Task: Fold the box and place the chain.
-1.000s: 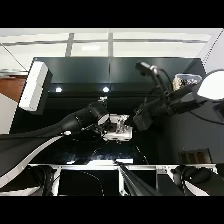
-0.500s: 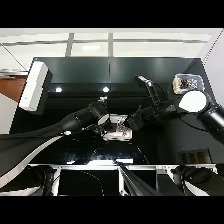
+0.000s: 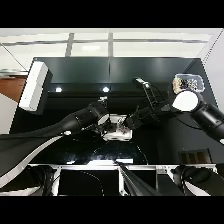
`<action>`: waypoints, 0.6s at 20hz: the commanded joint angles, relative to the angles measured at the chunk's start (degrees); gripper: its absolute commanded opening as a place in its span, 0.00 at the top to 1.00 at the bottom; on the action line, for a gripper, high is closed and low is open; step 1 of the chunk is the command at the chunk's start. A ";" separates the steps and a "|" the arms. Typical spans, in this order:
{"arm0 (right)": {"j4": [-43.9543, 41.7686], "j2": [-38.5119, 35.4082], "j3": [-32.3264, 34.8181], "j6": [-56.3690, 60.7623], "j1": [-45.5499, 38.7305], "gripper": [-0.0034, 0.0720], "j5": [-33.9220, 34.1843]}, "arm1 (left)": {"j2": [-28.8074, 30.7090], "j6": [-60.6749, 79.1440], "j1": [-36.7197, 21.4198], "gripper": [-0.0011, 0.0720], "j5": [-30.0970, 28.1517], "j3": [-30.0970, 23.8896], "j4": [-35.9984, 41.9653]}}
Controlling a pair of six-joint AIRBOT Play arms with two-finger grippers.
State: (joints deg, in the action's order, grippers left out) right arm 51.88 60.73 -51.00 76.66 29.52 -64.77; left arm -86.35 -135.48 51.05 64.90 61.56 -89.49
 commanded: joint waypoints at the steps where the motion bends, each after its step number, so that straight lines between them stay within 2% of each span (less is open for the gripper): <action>1: 0.66 3.39 0.02 0.07 0.07 0.91 -0.11 | 0.02 0.02 -0.02 0.94 0.13 0.00 -0.02; 3: 1.29 4.79 0.02 0.07 0.07 0.90 -0.11 | 0.02 0.02 -0.02 0.94 0.07 0.00 -0.02; 5: 2.38 4.90 0.02 0.28 -0.07 0.65 -0.04 | 0.02 0.02 -0.02 0.94 0.09 0.00 -0.02; 6: 2.34 4.87 0.00 0.28 -0.52 0.42 -0.98 | 0.02 0.02 -0.02 0.94 0.09 0.00 -0.02; 7: 2.36 4.59 -0.02 0.24 -1.25 0.30 -2.82 | 0.02 0.02 -0.02 0.94 0.11 0.00 -0.02; 10: 3.10 0.63 -0.04 -1.09 -5.46 0.30 -10.01 | 0.02 0.02 -0.02 0.94 0.11 0.00 -0.02; 12: 7.78 -4.13 0.02 -1.18 -9.40 0.30 -11.93 | 0.02 0.02 -0.02 0.94 0.11 0.00 -0.02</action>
